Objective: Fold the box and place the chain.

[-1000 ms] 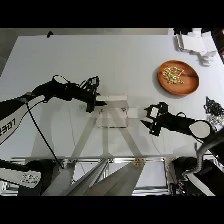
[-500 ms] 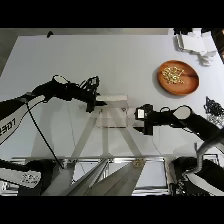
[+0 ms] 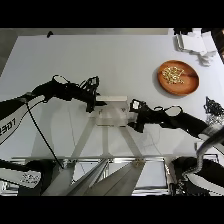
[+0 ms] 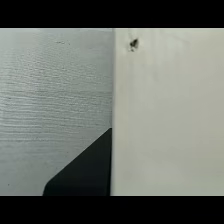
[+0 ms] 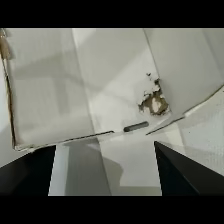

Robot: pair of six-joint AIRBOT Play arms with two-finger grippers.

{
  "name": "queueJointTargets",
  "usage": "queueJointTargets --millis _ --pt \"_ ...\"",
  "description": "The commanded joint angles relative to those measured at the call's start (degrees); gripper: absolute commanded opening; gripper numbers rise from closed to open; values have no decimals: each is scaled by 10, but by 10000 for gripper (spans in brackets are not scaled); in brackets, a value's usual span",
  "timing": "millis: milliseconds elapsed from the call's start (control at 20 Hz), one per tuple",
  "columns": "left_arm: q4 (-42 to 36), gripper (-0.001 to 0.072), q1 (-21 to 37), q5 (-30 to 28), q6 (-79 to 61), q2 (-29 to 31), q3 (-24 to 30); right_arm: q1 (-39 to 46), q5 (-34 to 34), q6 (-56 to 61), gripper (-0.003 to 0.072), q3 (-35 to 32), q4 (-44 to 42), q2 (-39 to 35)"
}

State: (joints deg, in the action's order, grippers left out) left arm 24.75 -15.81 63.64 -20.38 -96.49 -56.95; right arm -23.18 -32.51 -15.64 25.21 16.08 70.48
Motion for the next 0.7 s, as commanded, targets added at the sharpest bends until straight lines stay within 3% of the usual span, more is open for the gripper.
queueJointTargets --millis 0,300,650 --pt "-1 5 0 0 1 0 0 -1 11 70 716 1 -24 4" --pt "-1 5 0 0 1 0 0 2 1 247 715 61 140 5" --pt "-1 5 0 0 1 0 0 53 -93 139 714 140 161 61"
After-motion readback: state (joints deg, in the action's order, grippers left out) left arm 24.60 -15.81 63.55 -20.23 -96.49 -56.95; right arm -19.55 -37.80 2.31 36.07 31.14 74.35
